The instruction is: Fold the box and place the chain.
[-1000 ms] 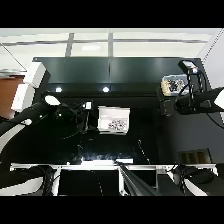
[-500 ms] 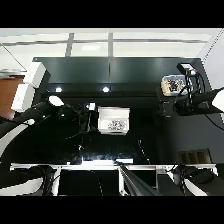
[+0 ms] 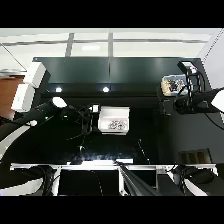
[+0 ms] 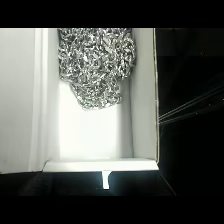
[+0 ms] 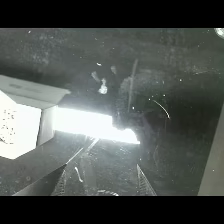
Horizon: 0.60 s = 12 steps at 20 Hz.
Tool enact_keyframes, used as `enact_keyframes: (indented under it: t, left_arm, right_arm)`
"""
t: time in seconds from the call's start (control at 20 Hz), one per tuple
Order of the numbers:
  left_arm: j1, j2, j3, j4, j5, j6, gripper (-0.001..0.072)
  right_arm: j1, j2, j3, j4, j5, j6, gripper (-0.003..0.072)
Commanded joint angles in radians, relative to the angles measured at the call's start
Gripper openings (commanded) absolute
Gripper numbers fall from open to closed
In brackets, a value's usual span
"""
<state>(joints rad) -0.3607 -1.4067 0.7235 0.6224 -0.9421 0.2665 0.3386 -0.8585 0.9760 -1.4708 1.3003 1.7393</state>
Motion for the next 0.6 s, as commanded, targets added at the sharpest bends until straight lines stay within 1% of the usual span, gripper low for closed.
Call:
enact_keyframes:
  t: [0.0,0.05,0.15,0.2,0.35,0.4,0.45,0.5,0.55]
  left_arm:
    - [-0.003,-0.001,0.001,0.002,0.015,-0.011,0.0433]
    - [-0.003,-0.001,0.001,0.002,0.014,-0.011,0.0399]
    - [-0.003,-0.001,0.001,0.002,0.014,-0.011,0.0394]
    - [-0.003,-0.001,0.001,0.002,0.014,-0.011,0.0394]
    - [-0.003,-0.001,0.001,0.002,0.015,-0.011,0.0392]
    - [-0.003,-0.001,0.001,0.002,0.016,-0.011,0.0381]
    - [-0.003,-0.001,0.001,0.002,0.015,-0.011,0.035]
    - [-0.003,-0.001,0.001,0.002,0.016,-0.011,0.035]
    - [-0.003,-0.001,0.001,0.002,0.016,-0.011,0.035]
  right_arm:
    - [0.0,-0.008,0.0,-0.007,-0.012,0.0,0.0507]
    - [0.0,-0.026,0.0,-0.008,-0.028,0.0,0.0507]
    - [0.0,-0.085,0.005,0.003,-0.079,-0.001,0.0507]
    - [0.0,-0.124,0.018,0.035,-0.116,-0.005,0.0507]
    - [0.007,-0.258,0.111,0.208,-0.259,-0.114,0.0509]
    - [0.015,-0.306,0.151,0.243,-0.291,-0.145,0.0509]
    - [0.026,-0.352,0.185,0.248,-0.299,-0.169,0.051]
    - [0.037,-0.397,0.211,0.246,-0.301,-0.195,0.0571]
    - [0.05,-0.437,0.224,0.248,-0.315,-0.222,0.0699]
